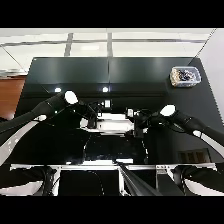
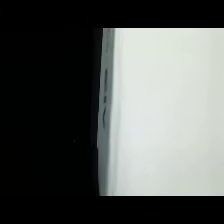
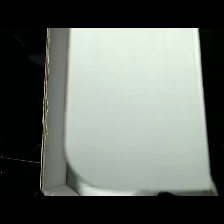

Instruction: Fold the box and place the chain.

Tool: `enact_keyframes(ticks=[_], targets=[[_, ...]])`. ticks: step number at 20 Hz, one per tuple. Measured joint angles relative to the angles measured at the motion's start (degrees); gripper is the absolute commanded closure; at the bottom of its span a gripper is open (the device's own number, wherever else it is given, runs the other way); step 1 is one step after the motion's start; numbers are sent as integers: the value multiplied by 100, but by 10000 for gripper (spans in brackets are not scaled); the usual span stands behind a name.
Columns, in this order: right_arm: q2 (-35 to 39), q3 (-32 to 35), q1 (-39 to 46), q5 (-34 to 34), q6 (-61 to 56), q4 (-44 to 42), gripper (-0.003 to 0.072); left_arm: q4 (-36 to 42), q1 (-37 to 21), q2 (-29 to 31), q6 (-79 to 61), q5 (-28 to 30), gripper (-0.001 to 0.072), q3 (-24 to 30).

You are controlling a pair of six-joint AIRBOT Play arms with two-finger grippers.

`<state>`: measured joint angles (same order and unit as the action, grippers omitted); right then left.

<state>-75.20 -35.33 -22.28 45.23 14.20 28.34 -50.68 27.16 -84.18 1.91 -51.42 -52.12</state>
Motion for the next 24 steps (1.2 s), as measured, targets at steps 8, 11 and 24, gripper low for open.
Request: enact_keyframes(ticks=[8,11,24], targets=[[-61,2,-90,-256,-275,229,60,0,0,0,2,-22,679,0],[-70,0,-162,-365,-411,339,60,0,0,0,2,-24,679,0],[-120,-35,-304,-570,-713,629,210,13,0,0,2,-24,676,0]])
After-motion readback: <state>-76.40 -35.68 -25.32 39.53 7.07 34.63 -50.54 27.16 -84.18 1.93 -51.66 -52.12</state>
